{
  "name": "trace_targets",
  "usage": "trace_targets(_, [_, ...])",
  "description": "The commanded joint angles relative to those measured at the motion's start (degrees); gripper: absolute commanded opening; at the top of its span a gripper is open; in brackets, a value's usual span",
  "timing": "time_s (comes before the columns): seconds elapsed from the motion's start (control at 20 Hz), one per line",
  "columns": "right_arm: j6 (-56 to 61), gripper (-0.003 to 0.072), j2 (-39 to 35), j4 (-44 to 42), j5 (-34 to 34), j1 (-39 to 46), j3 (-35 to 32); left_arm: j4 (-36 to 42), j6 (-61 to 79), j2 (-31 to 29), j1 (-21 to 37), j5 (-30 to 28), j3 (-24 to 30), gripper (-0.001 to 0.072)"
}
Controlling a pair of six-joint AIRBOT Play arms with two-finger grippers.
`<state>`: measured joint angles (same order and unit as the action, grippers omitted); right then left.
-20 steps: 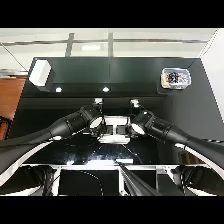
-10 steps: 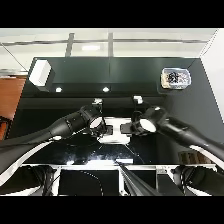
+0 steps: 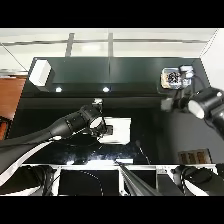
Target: Fold the box and place the chain.
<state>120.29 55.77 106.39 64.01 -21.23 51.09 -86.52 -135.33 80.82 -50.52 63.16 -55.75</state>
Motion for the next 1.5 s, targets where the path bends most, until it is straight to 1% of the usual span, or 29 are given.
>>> trace_targets(0.0, [-1.66, 0.0394, 7.56, 2.51, -16.76, 12.55, 1.05, 0.00, 0.00, 0.00, 0.00, -0.11, -0.02, 0.0026])
trace_targets(0.05, [-1.73, 0.0676, 11.89, 1.03, -18.47, 14.97, 3.96, -0.02, 0.00, 0.00, 0.00, -0.09, -0.02, 0.0026])
trace_targets(0.1, [-3.41, 0.0720, 16.17, -1.46, -18.75, 16.61, 7.85, -0.02, 0.00, 0.02, 0.00, -0.09, -0.02, 0.0026])
trace_targets(0.2, [-8.35, 0.0720, 24.79, -7.82, -19.32, 18.69, 16.96, -0.02, 0.00, 0.02, 0.00, -0.09, -0.02, 0.0026])
trace_targets(0.25, [-9.14, 0.0720, 29.00, -9.14, -19.28, 18.95, 21.66, 0.00, 0.00, 0.02, 0.00, -0.07, -0.02, 0.0026])
trace_targets(0.4, [-9.09, 0.0720, 40.00, -8.68, -15.54, 19.71, 33.44, 0.00, 0.00, 0.02, 0.00, -0.09, -0.02, 0.0026])
trace_targets(0.5, [-9.09, 0.0720, 45.72, -8.66, -11.91, 20.70, 39.19, -0.15, 0.00, 0.02, 0.00, -0.09, -0.02, 0.0025])
trace_targets(0.6, [-9.09, 0.0720, 49.40, -8.66, -10.62, 21.62, 42.40, -0.20, 0.00, 0.02, 0.00, -0.04, -0.02, 0.0026])
trace_targets(0.7, [-9.05, 0.0720, 51.54, -8.76, -11.72, 22.25, 44.19, -0.20, 0.00, 0.02, 0.00, -0.04, -0.02, 0.0026])
trace_targets(0.8, [-9.05, 0.0720, 52.83, -8.85, -13.44, 22.38, 44.74, -0.20, 0.00, 0.02, 0.00, -0.07, -0.02, 0.0026])
trace_targets(0.85, [-8.57, 0.0708, 53.31, -8.83, -14.32, 22.38, 44.74, -0.20, 0.00, 0.04, 0.00, -0.07, -0.02, 0.0026])
trace_targets(0.9, [-7.34, 0.0673, 53.75, -8.90, -15.26, 22.56, 44.74, -0.22, 0.00, 0.07, 0.00, -0.07, -0.02, 0.0026])
trace_targets(0.95, [-6.47, 0.0674, 54.16, -8.90, -15.47, 22.58, 44.74, -0.20, 0.00, 0.07, 0.00, -0.07, -0.02, 0.0026])
trace_targets(1.0, [-6.45, 0.0659, 54.53, -8.96, -15.37, 22.67, 44.74, -0.20, 0.00, 0.07, 0.00, -0.04, -0.02, 0.0026])
trace_targets(1.05, [-6.45, 0.0519, 54.77, -8.90, -14.91, 22.67, 44.74, -0.20, 0.00, 0.07, 0.00, 0.00, -0.02, 0.0026])
trace_targets(1.1, [-6.47, 0.0351, 54.80, -8.85, -14.43, 22.67, 44.74, -0.20, 0.00, 0.07, 0.00, 0.07, -0.02, 0.0026])
trace_targets(1.15, [-6.49, 0.0057, 54.55, -8.83, -13.46, 22.69, 45.20, -0.20, 0.00, 0.07, 0.00, 0.11, -0.02, 0.0025])
trace_targets(1.2, [-6.58, 0.0017, 54.18, -8.72, -12.41, 22.69, 46.16, -0.22, 0.00, 0.07, 0.00, 0.11, -0.02, 0.0026])
trace_targets(1.35, [-8.11, 0.0017, 51.32, -5.81, -6.67, 22.69, 48.65, -0.20, 0.00, 0.07, 0.00, 0.07, -0.02, 0.0026])
trace_targets(1.45, [-14.12, 0.0015, 47.56, -5.77, -3.69, 22.69, 48.89, -0.20, 0.00, 0.07, 0.00, 0.07, -0.02, 0.0026])
